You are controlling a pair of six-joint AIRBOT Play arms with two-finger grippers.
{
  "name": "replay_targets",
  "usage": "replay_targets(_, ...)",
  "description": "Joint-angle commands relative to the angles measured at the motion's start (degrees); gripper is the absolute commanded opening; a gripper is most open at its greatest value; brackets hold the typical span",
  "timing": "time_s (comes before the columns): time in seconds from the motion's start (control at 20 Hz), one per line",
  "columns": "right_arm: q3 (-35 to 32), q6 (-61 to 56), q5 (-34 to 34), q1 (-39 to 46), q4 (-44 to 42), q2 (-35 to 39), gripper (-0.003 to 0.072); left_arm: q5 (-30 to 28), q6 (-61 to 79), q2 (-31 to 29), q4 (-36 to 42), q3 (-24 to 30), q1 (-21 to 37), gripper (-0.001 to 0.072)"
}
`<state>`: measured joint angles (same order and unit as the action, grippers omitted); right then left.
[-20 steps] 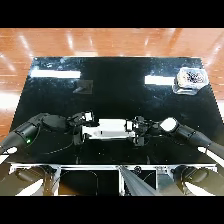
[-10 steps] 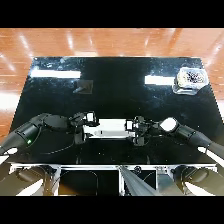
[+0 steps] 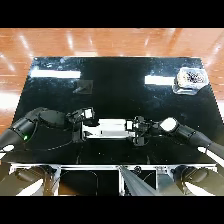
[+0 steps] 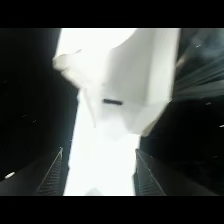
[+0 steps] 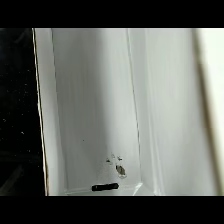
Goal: Fold the box and place the chain.
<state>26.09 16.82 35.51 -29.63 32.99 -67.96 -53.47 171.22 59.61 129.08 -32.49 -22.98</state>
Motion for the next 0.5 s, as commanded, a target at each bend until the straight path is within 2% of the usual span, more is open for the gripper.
replay_targets(0.0,0.02,0.02,0.04,-0.02,0.00,0.00,0.0558,-1.53,-0.26,1.40,0.39,-0.20,-1.68,0.0552)
replay_targets(0.3,0.02,0.00,0.04,-0.02,0.00,0.00,0.0558,-1.33,-0.24,4.52,0.46,-0.20,-2.05,0.0552)
replay_targets(0.45,0.02,-0.02,0.04,-0.02,0.00,0.00,0.0558,0.55,-0.26,4.98,0.79,-0.22,-2.10,0.0552)
